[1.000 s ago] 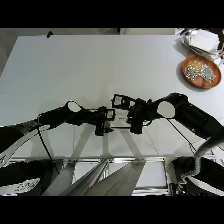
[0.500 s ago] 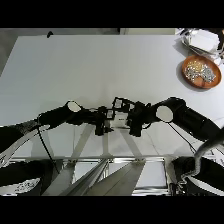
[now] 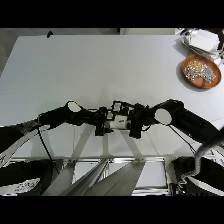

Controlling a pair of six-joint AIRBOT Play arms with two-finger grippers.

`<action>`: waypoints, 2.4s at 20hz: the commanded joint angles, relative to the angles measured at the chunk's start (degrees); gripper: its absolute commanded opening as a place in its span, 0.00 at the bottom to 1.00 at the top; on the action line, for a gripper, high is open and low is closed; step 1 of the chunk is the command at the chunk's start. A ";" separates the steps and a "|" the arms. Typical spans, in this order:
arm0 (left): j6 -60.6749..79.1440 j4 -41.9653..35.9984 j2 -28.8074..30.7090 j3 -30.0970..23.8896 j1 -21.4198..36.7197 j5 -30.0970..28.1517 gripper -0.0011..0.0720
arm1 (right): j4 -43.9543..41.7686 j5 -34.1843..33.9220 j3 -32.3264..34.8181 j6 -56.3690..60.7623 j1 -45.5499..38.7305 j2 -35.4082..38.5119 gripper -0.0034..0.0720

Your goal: Fold the box and place the chain.

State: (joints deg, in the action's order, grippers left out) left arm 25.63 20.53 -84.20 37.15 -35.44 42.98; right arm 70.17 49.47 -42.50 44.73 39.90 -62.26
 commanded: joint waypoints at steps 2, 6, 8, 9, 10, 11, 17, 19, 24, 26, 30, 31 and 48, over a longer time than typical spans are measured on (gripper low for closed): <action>-0.13 -0.20 0.00 0.00 0.00 -0.33 0.30 | -2.62 -1.66 -0.04 -0.24 -1.40 2.05 0.53; -0.13 -0.20 0.00 0.00 0.00 -0.31 0.30 | -7.41 -1.44 -0.04 -3.50 -3.23 3.80 0.53; -0.13 -0.20 0.00 0.00 0.00 -0.31 0.30 | -7.67 -0.79 0.00 -4.15 -3.23 3.67 0.50; -0.13 -0.20 0.00 0.00 0.00 -0.31 0.30 | -7.63 -0.55 0.11 -4.17 -3.23 3.48 0.48; -0.13 -0.20 0.00 0.00 0.00 -0.33 0.30 | -7.63 -0.44 0.26 -4.50 -3.23 3.17 0.48; -0.13 -0.20 0.00 0.00 0.00 -0.31 0.30 | -7.65 0.22 0.26 -5.33 -3.23 2.69 0.48; -0.13 -0.20 0.00 0.00 0.00 -0.31 0.30 | -5.73 2.14 0.26 -9.18 -3.23 1.18 0.46; -0.13 -0.20 0.00 0.00 0.00 -0.33 0.30 | -4.13 1.14 0.26 -8.59 -3.23 1.14 0.41; -0.13 -0.20 0.00 0.00 0.00 -0.33 0.30 | -4.20 -1.55 0.26 -7.08 -3.23 1.14 0.38; -0.13 -0.20 0.00 0.00 0.00 -0.31 0.30 | -4.22 -1.60 0.24 -7.06 -3.23 1.14 0.33; -0.13 -0.20 0.00 0.00 0.00 -0.33 0.30 | -4.46 -1.66 0.24 -7.06 -3.23 1.20 0.34; -0.13 -0.20 0.00 0.00 0.00 -0.31 0.30 | -4.48 -1.90 0.24 -7.06 -3.23 1.20 0.34; -0.13 -0.20 0.00 0.00 0.00 -0.31 0.30 | -5.75 -3.48 0.24 -7.02 -2.36 -1.31 0.34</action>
State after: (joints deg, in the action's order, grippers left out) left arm 25.45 20.32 -84.20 37.17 -35.40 42.63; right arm 64.47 46.72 -42.26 37.65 37.32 -63.09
